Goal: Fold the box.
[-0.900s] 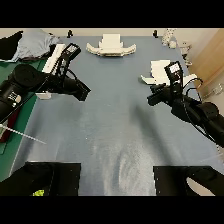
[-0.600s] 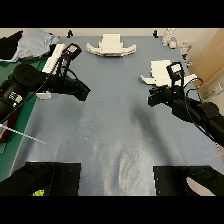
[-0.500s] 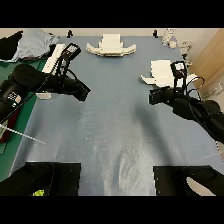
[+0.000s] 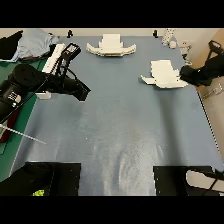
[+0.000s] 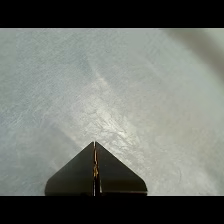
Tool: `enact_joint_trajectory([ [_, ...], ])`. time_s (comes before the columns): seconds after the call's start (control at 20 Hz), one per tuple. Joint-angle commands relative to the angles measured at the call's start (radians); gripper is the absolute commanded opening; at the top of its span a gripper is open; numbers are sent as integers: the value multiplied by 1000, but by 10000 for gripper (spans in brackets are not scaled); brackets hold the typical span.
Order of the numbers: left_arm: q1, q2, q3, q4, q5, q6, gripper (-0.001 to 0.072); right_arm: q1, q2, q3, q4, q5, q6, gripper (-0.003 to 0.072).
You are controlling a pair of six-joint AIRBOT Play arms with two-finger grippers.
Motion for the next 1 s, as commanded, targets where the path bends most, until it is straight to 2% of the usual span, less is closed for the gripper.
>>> enact_joint_trajectory([
  [0.0,0,0,1,0,0,0,13,-195,-256,309,130,-101,-60,345],
  [0.15,0,0,1,0,0,0,13,-312,-491,513,273,-129,-133,345],
  [0.25,0,0,1,0,0,0,13,-370,-615,595,400,-134,-212,345],
  [0.45,0,0,1,0,0,0,12,-423,-787,739,446,-134,-299,344],
  [0.65,0,0,1,0,0,0,13,-414,-856,780,454,-74,-354,345],
  [0.85,0,0,1,0,0,0,13,-411,-874,779,548,-74,-488,335],
  [0.95,0,0,1,0,0,0,13,-411,-881,779,555,-77,-513,278],
])
